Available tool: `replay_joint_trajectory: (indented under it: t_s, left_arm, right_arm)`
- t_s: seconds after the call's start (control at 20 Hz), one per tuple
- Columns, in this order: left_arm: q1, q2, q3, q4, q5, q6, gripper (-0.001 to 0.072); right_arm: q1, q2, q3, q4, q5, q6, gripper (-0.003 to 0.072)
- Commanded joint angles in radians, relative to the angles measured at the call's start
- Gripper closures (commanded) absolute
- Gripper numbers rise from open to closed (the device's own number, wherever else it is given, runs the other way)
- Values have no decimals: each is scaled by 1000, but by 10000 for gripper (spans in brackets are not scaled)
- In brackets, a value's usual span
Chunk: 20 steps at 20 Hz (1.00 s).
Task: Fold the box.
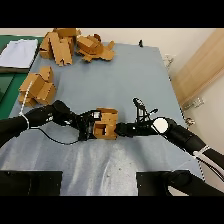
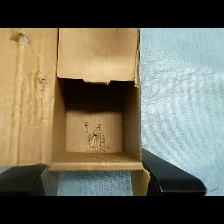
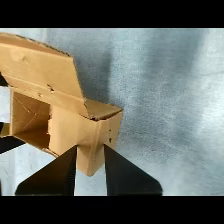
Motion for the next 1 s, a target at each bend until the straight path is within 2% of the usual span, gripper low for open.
replay_joint_trajectory:
  t_s: [0.0,0.15,0.3,0.45,0.7,0.8,0.95]
  left_arm:
    - [0,-1,0,0,37,0,240]
    - [0,-1,0,0,39,0,240]
    - [0,-1,0,0,37,0,240]
    - [0,-1,0,0,38,0,240]
    - [0,-1,0,0,38,0,240]
    - [0,-1,0,0,38,0,240]
    - [0,-1,0,0,38,0,240]
  right_arm:
    - [18,-30,3,-93,8,84,410]
    - [71,-81,37,-151,16,194,411]
    - [142,-120,118,-299,39,393,411]
    - [194,-182,217,-450,148,562,411]
    - [234,-330,385,-618,372,686,411]
    - [234,-365,429,-660,426,723,411]
    - [239,-390,459,-667,435,768,411]
